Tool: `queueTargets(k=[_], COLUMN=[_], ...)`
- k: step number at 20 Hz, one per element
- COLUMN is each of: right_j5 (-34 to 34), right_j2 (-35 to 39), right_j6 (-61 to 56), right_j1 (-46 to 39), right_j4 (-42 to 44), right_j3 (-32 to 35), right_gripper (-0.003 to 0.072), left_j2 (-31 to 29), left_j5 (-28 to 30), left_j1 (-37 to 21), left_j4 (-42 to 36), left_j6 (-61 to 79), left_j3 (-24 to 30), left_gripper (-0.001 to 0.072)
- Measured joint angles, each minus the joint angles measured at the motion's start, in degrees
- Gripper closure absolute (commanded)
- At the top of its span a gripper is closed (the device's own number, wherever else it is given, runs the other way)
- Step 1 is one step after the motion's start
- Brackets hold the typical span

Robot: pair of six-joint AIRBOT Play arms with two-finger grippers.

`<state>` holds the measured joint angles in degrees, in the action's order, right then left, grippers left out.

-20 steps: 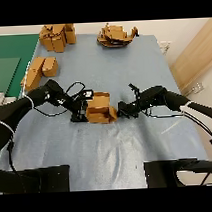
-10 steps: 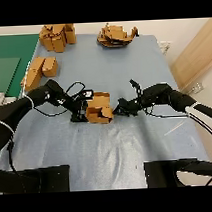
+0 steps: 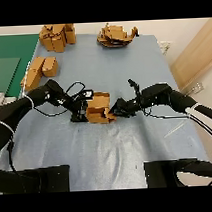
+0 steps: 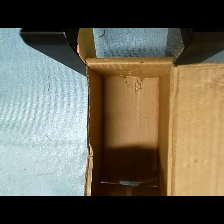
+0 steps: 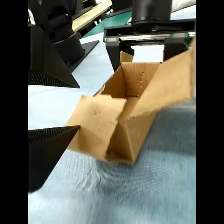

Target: Fold the box.

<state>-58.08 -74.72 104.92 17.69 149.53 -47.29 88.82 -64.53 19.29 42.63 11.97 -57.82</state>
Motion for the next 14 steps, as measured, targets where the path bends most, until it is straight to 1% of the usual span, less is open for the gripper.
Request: queueTargets(k=[2, 3, 4, 5, 7, 10, 11, 14], right_j5=[1.66, 2.78, 3.74, 4.24, 4.92, 3.26, 2.71, 2.19], right_j2=[0.48, 1.31, 2.64, 4.15, 7.58, 10.99, 11.37, 10.29], right_j6=[0.11, 0.13, 0.17, 0.13, -2.58, -13.16, -15.63, -19.45], right_j1=[0.39, 0.48, 0.61, 0.63, 0.17, -2.21, -3.28, -5.95], right_j4=[-0.28, -0.46, -1.14, -2.25, -6.91, -19.82, -22.71, -26.34], right_j3=[-0.26, -0.42, -0.48, -0.55, -0.59, -0.17, 0.39, 2.99], right_gripper=[0.03, 0.036, 0.0544, 0.0682, 0.0683, 0.0685, 0.0684, 0.0684], left_j2=[0.0, 0.0, 0.0, 0.0, 0.0, 0.0, 0.0, 0.0], left_j5=[-0.02, 0.0, -0.02, 0.0, 0.0, 0.0, 0.0, 0.02], left_j1=[0.0, 0.0, 0.0, -0.04, -0.07, -0.04, -0.07, -0.04], left_j4=[0.0, 0.02, 0.02, 0.02, 0.02, 0.02, 0.02, 0.02], left_j6=[0.0, 0.0, 0.0, 0.0, 0.0, 0.0, 0.0, 0.0], left_j3=[0.0, 0.0, 0.0, 0.0, 0.0, 0.0, 0.0, 0.0], left_gripper=[0.0425, 0.0426, 0.0425, 0.0426, 0.0425, 0.0425, 0.0426, 0.0425])
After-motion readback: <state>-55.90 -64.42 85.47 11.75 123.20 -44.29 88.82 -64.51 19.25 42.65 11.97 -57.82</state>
